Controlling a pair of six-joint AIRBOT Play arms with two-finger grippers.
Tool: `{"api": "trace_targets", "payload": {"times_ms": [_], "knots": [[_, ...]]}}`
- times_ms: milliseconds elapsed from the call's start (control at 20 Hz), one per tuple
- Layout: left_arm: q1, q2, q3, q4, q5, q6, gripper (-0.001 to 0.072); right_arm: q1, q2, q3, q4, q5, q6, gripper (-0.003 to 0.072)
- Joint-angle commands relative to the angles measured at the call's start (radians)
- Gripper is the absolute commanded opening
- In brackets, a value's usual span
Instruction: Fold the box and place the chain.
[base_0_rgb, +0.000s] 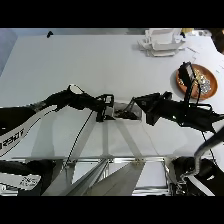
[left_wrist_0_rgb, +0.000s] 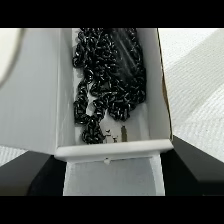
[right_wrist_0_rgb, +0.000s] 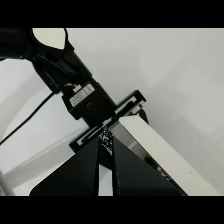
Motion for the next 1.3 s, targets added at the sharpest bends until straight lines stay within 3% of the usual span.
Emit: {"api": "trace_targets", "payload": {"times_ms": [0, 300, 600, 650, 800, 900, 950, 1150, 1200, 1250], "knots": [[0.001, 0.0, 0.0, 0.0, 0.0, 0.0, 0.0081, 0.011, -0.054, 0.0, 0.066, -0.043, -0.074, 0.0015], [0.001, 0.0, 0.0, 0.0, 0.0, 0.0, 0.0081, 0.011, -0.206, 0.0, 0.073, -0.034, -0.173, 0.0015], [0.001, 0.0, 0.0, 0.0, 0.0, 0.0, 0.0081, 0.033, -0.248, 0.0, 0.074, -0.037, -0.282, 0.0021], [0.001, 0.0, 0.0, 0.0, 0.0, 0.0, 0.0081, 0.052, -0.248, 0.0, 0.073, -0.049, -0.307, 0.0087], [0.001, 0.0, 0.0, 0.0, 0.0, 0.0, 0.0081, 0.072, -0.271, 0.007, 0.073, -0.083, -0.294, 0.011], [0.001, 0.0, 0.0, 0.0, 0.0, 0.0, 0.0081, 0.072, -0.302, 0.042, 0.072, -0.059, -0.293, 0.0218], [0.001, 0.0, 0.0, 0.0, 0.001, 0.0, 0.0081, 0.072, -0.313, 0.071, 0.065, -0.052, -0.296, 0.0231], [0.001, 0.0, 0.0, 0.0, 0.0, 0.0, 0.0081, 0.052, -0.383, 0.225, -0.042, -0.054, -0.242, 0.0224], [0.001, 0.0, 0.0, 0.0, 0.001, 0.0, 0.0081, 0.042, -0.418, 0.261, -0.094, -0.041, -0.198, 0.0168], [0.001, 0.0, 0.0, 0.0, 0.0, 0.0, 0.0081, 0.032, -0.462, 0.291, -0.147, -0.006, -0.171, 0.0033]]}}
